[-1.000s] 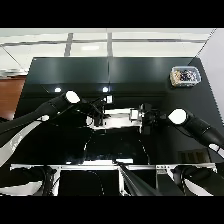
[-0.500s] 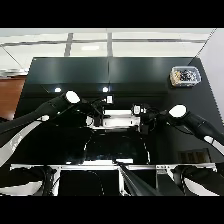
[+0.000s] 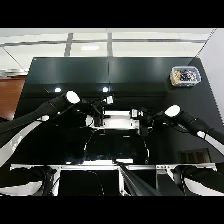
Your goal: Fold the box and place the chain.
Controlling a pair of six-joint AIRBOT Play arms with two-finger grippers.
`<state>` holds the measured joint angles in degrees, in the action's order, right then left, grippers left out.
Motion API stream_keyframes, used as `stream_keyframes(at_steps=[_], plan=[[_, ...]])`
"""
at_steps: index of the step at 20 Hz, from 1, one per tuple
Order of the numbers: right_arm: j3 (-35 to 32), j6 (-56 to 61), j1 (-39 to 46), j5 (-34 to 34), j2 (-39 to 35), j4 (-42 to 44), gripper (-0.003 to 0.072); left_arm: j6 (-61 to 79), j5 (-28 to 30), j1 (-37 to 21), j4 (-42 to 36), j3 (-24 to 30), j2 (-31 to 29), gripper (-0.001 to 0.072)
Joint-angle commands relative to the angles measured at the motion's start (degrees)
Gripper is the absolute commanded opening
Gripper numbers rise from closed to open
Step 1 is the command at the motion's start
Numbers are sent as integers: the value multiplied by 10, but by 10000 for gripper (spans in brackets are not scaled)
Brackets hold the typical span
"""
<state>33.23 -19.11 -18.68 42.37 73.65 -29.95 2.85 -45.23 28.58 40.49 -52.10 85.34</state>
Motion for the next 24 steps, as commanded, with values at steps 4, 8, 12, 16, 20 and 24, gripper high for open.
stream_keyframes(at_steps=[4,8,12,16,20,24], plan=[[0,3,-1,-7,6,-5,707,0,2,0,0,0,0,27],[7,16,-1,-6,11,-8,707,0,2,0,-1,0,0,27],[14,40,-12,-9,19,-36,707,0,2,0,0,0,0,27],[14,46,-17,-14,19,-44,707,0,2,0,0,0,0,27],[14,46,-17,-14,19,-43,707,0,2,0,0,0,0,28],[14,46,-16,-12,19,-44,707,0,2,0,0,0,0,27]])
